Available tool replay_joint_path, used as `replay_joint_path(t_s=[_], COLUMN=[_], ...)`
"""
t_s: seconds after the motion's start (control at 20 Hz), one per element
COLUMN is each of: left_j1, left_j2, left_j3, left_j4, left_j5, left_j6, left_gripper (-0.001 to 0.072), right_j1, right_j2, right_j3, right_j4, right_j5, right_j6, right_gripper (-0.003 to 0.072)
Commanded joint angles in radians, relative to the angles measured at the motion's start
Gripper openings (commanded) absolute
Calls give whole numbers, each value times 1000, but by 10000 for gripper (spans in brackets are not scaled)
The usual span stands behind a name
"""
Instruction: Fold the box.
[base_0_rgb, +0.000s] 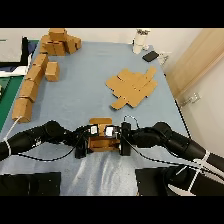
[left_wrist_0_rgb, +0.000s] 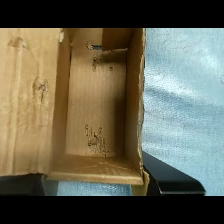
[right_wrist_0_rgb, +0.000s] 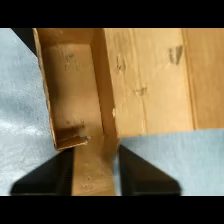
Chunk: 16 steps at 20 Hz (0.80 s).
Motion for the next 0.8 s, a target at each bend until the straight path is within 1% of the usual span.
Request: replay_joint_path(t_s=[0.0, 0.05, 0.3, 0.4, 0.45, 0.5, 0.65, 0.75], left_j1=[0, 0, 0, 0, 0, 0, 0, 0], left_j2=[0, 0, 0, 0, 0, 0, 0, 0], left_j3=[1, 1, 1, 1, 1, 1, 1, 1], left_j4=[0, 0, 0, 0, 0, 0, 0, 0], left_j5=[0, 1, 0, 0, 0, 1, 1, 1], left_j6=[0, 0, 0, 0, 0, 0, 0, 0], left_gripper=[389, 389, 389, 389, 389, 389, 389, 389], right_j1=[0, 0, 1, 18, 25, 30, 30, 29], right_j2=[-5, -5, -56, -74, -77, -79, -79, -79], right_j3=[5, 5, 5, 5, 5, 5, 5, 5], right_j4=[105, 123, 175, 179, 180, 180, 179, 174], right_j5=[-19, -19, 11, 47, 61, 68, 60, 39], right_j6=[-77, -99, -192, -224, -224, -224, -222, -185], right_gripper=[312, 262, 260, 265, 353, 518, 518, 518])
